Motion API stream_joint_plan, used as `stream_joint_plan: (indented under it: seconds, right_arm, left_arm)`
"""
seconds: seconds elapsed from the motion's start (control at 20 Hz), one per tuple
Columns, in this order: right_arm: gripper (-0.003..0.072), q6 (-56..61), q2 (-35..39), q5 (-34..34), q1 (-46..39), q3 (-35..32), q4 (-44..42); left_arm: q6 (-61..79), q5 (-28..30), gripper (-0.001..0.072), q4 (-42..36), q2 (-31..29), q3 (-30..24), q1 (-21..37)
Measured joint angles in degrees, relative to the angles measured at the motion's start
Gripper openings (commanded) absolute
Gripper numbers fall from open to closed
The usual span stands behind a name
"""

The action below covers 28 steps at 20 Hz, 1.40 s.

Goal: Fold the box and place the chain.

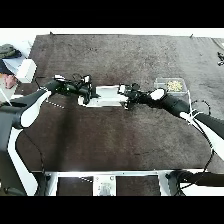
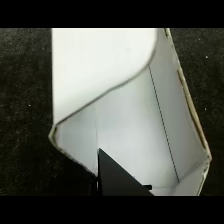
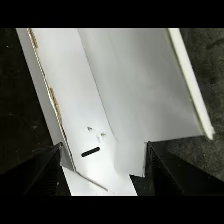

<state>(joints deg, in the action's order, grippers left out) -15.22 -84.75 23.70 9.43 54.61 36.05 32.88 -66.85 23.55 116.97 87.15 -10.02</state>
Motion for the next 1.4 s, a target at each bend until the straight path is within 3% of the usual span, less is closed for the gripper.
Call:
stream_joint_plan:
  seconds: [1.4]
  right_arm:
    - [0.0587, -2.9, -8.1, 14.0, -5.7, 10.6, 1.0]
  left_arm:
    - [0.0, 0.0, 0.0013, 0.0, 0.0, 0.0, 0.0]
